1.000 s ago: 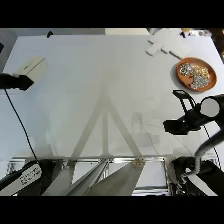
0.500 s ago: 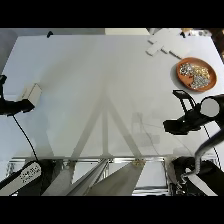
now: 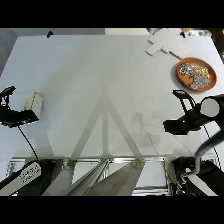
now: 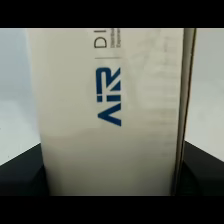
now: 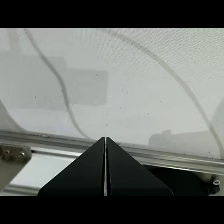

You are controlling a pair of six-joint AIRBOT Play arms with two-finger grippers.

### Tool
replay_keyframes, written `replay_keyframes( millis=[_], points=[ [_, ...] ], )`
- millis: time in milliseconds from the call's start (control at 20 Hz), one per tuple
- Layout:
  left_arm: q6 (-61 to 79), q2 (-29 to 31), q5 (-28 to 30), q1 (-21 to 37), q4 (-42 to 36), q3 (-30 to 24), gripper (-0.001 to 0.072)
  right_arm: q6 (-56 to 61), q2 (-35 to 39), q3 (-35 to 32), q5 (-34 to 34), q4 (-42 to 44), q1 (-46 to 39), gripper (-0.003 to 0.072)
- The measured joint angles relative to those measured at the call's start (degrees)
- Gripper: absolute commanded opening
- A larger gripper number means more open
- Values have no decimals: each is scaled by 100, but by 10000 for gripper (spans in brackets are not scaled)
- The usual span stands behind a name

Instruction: Fold the box and place the chain.

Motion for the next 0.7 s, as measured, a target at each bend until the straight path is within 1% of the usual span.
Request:
replay_keyframes(
  millis=[100, 150, 300, 450, 600, 700],
  points=[
    [-48, -2, -227, 2, 61, -7, 677, 0, 0, 0, -2, -2, 0, 13],
    [-90, 4, -197, 2, 39, -7, 695, 0, 0, 0, 0, -2, 0, 13],
    [-319, 101, -306, 2, 37, -7, 696, -2, 0, 0, 0, 0, 0, 13],
    [-501, 367, -354, 2, 44, -7, 695, -2, 0, 0, -2, 0, 0, 13],
    [-586, 855, -341, -4, 50, -7, 694, -2, 2, 0, 0, 0, 0, 13],
    [-614, 1252, -203, -9, 31, -7, 694, -2, 2, 0, 0, 0, 0, 13]
  ],
)
